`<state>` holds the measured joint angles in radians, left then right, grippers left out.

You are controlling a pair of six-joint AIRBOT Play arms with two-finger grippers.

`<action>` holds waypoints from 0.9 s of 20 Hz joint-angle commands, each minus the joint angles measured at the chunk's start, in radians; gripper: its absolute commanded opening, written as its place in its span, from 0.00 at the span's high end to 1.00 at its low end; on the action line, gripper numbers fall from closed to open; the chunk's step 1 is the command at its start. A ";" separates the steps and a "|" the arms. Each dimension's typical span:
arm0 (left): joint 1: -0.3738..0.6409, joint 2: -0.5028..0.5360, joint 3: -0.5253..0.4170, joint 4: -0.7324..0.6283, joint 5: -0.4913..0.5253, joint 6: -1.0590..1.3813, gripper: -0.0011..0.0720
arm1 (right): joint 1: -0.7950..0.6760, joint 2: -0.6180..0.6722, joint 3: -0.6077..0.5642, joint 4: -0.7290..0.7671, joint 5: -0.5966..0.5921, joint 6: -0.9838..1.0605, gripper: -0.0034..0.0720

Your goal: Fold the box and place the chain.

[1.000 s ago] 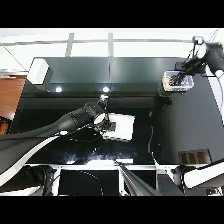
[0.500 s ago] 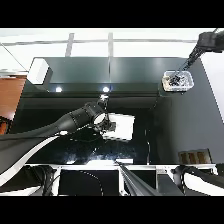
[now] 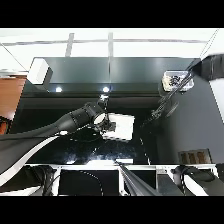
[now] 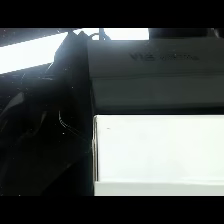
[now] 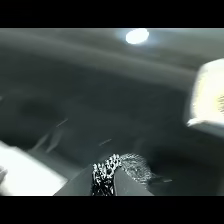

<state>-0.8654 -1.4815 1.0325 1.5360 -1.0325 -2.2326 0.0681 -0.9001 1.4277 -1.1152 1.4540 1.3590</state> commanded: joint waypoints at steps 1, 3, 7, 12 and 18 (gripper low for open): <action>0.000 0.000 0.000 0.000 0.000 0.000 0.95 | 0.064 0.063 -0.080 0.165 0.078 -0.031 0.95; 0.000 0.000 0.000 0.000 -0.001 0.000 0.95 | 0.108 0.063 -0.085 0.207 0.076 -0.032 0.95; 0.000 0.000 0.000 0.000 0.000 0.000 0.94 | 0.175 0.063 -0.085 0.292 0.095 -0.033 0.95; 0.000 0.000 0.000 0.000 0.002 0.000 0.95 | 0.303 0.051 -0.129 0.341 0.014 -0.035 0.95; 0.000 0.000 0.000 0.000 0.003 0.000 0.95 | 0.455 -0.055 -0.323 0.343 -0.198 -0.066 0.95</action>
